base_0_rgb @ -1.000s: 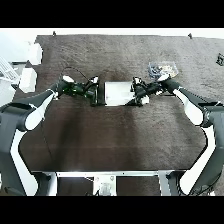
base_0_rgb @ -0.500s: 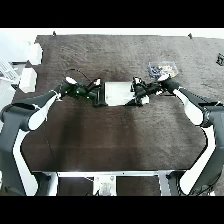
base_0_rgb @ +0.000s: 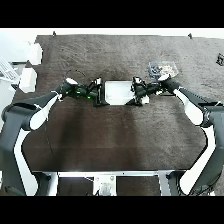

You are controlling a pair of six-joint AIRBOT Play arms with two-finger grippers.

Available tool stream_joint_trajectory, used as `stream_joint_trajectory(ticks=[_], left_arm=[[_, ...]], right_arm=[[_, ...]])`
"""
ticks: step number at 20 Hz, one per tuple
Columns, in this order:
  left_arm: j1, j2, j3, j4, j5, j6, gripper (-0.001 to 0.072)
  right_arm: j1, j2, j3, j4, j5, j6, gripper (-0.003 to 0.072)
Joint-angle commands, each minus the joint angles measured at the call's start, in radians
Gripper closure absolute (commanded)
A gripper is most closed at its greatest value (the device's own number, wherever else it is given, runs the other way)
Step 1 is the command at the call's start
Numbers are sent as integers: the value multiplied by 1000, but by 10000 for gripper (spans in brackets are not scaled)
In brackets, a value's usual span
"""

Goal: Fold the box and place the chain.

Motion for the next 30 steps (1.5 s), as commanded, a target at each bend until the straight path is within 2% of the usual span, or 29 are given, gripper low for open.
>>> stream_joint_trajectory(ticks=[1,16,17,24,25,26,30], left_arm=[[0,-1,1,-6,6,-5,3],[0,-2,1,28,5,3,7],[0,-2,1,28,8,3,56],[0,-2,1,50,11,3,65],[0,-2,1,50,12,4,86],[0,-2,1,50,13,4,177],[0,-1,1,34,13,4,183]], right_arm=[[0,0,0,-2,3,-1,147],[0,0,0,-2,3,-1,147],[0,0,0,-2,3,-1,147],[0,0,0,-2,3,-1,147],[0,0,0,-2,3,-1,147],[0,0,0,-2,3,-1,147],[0,0,0,-2,3,-1,147]])
